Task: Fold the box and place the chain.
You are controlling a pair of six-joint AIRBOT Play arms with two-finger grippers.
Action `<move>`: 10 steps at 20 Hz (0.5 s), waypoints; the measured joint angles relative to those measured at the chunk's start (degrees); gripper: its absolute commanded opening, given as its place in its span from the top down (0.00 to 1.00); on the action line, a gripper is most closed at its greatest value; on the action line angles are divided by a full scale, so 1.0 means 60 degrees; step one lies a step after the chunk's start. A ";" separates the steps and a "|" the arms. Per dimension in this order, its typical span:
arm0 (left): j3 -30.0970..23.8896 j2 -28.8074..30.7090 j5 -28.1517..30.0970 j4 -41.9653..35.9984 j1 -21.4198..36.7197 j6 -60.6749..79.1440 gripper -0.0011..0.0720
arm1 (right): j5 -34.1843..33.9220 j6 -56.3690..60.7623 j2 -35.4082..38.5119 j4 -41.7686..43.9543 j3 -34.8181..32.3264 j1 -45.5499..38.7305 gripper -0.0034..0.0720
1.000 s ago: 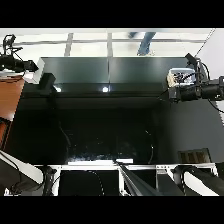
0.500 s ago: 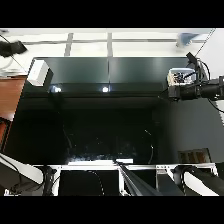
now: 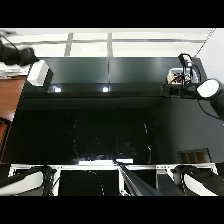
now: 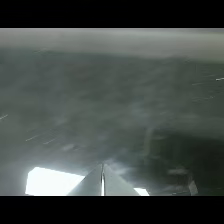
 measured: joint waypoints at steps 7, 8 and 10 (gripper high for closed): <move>-0.5162 0.3672 0.2299 0.0674 -0.0627 0.0127 0.95 | -0.0976 0.0772 0.0000 -0.1220 -0.0696 0.0015 0.93; -0.5406 0.3858 0.2397 0.0714 -0.0652 0.0135 0.95 | -0.1035 0.0812 0.0000 -0.1246 -0.0729 0.0015 0.93; -0.5686 0.4084 0.2561 0.0747 -0.0678 0.0135 0.95 | -0.1071 0.0852 0.0000 -0.1326 -0.0750 0.0015 0.93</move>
